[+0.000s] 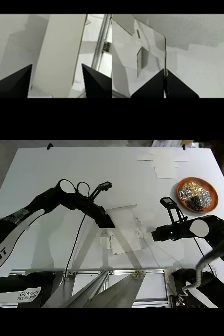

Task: Fold the box and place the chain.

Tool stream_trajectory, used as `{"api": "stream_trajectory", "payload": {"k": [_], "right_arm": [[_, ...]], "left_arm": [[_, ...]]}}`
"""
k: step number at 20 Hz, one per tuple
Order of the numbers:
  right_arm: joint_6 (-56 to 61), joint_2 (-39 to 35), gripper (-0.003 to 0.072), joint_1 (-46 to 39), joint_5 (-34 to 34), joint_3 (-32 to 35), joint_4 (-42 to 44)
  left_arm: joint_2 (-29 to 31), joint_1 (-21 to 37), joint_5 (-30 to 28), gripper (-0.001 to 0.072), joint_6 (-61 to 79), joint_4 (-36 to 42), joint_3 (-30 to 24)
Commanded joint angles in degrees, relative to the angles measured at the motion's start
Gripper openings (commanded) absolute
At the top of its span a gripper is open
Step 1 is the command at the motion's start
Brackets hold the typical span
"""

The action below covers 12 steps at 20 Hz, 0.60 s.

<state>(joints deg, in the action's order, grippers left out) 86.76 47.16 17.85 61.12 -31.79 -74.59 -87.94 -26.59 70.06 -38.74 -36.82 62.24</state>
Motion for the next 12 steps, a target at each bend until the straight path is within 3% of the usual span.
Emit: {"api": "stream_trajectory", "payload": {"k": [1, 5, 6, 7, 8, 9, 11, 12], "right_arm": [[0.0, 0.0, 0.0015, 0.1, -0.5, 0.0, 0.0], [0.0, 0.0, 0.0015, 0.1, -0.6, 0.0, 0.0], [0.0, 0.0, 0.0015, 0.1, -0.5, 0.0, 0.0], [0.0, 0.0, 0.0015, 0.1, -0.5, 0.0, 0.0], [0.0, 0.0, 0.0015, 0.1, -0.6, 0.0, 0.0], [0.0, 0.0, 0.0015, 0.1, -0.5, 0.0, 0.0], [0.0, 0.0, 0.0015, 0.1, -0.5, 0.0, 0.0], [0.0, 0.0, 0.0015, 0.1, -0.5, 0.0, 0.0]], "left_arm": [[-1.2, -3.3, -3.7, 0.0698, 1.7, 0.1, -0.3], [-4.2, -3.2, -1.9, 0.0688, 2.9, 1.0, -0.3], [-4.7, -3.0, -1.9, 0.0626, 3.1, 0.7, -0.3], [-4.9, -2.6, -2.2, 0.0610, 4.6, 0.7, -0.3], [-4.8, -2.1, -2.7, 0.0519, 6.1, 0.8, -0.3], [-4.7, -1.1, -2.6, 0.0488, 7.1, 1.3, -0.3], [-4.7, 1.0, -0.8, 0.0315, 7.8, 1.2, -0.3], [-4.7, 1.9, 0.4, 0.0266, 8.5, 1.2, -0.3]]}}
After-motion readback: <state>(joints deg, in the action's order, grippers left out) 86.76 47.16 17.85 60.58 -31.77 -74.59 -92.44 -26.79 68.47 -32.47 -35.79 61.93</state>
